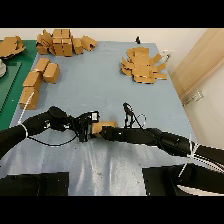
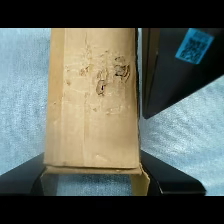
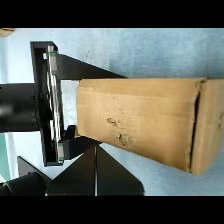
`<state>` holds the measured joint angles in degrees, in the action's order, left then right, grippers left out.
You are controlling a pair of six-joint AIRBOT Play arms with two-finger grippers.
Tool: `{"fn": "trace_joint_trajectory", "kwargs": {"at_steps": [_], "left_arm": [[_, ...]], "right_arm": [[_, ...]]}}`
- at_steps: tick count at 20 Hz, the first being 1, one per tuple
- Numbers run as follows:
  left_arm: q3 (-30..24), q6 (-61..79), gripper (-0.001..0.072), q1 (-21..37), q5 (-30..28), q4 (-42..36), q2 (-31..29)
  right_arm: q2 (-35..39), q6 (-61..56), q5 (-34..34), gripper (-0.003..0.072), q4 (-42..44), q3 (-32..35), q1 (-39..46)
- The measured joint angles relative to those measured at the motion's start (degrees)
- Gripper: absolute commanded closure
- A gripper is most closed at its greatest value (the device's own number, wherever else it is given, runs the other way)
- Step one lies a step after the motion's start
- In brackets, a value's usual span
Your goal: Fold the box.
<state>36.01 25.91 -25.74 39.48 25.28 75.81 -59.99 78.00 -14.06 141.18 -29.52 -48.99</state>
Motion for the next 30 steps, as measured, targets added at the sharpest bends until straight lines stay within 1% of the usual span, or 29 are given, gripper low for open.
{"fn": "trace_joint_trajectory", "kwargs": {"at_steps": [11,30], "left_arm": [[0.00,0.00,0.0118,0.00,0.00,-0.02,0.00],[0.00,0.00,0.0118,0.00,0.00,0.00,0.00]], "right_arm": [[-0.85,0.00,2.05,0.0685,-0.13,-0.22,0.09],[-2.97,0.00,1.62,0.0685,-0.37,-0.26,0.11]]}}
